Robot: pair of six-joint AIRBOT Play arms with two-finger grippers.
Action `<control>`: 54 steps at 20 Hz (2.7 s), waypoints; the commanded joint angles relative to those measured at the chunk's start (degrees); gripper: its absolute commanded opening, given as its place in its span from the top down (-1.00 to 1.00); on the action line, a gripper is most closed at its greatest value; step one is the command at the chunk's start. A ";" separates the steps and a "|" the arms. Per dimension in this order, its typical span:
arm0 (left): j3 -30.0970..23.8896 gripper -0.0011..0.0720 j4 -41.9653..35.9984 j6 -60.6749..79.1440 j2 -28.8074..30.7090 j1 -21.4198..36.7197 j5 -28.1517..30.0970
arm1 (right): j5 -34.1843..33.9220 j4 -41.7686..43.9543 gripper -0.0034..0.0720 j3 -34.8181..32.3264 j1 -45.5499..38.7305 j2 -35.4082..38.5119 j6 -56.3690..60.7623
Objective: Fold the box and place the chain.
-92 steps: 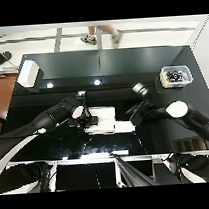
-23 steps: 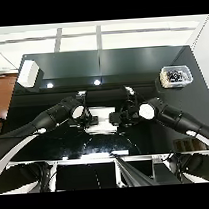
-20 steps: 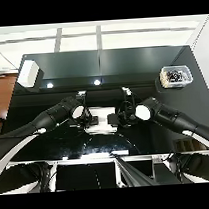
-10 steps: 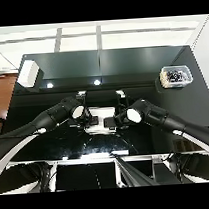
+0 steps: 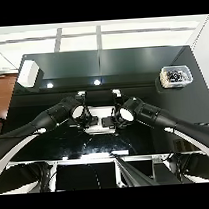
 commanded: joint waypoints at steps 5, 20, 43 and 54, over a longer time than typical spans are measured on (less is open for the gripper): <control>0.02 0.90 0.00 0.15 -0.02 0.02 0.13 | 4.28 -2.36 0.26 3.72 0.07 -3.39 4.00; 0.02 0.90 -0.22 0.13 -0.02 0.00 0.37 | 4.83 -2.54 0.39 3.76 0.09 -4.35 8.22; 0.02 0.90 -0.22 0.15 -0.02 -0.02 0.33 | 4.13 -1.18 0.83 3.96 0.79 -6.34 7.98; 0.02 0.90 -0.20 0.15 -0.02 -0.04 0.31 | 8.33 -3.21 0.39 6.58 0.79 -6.99 7.52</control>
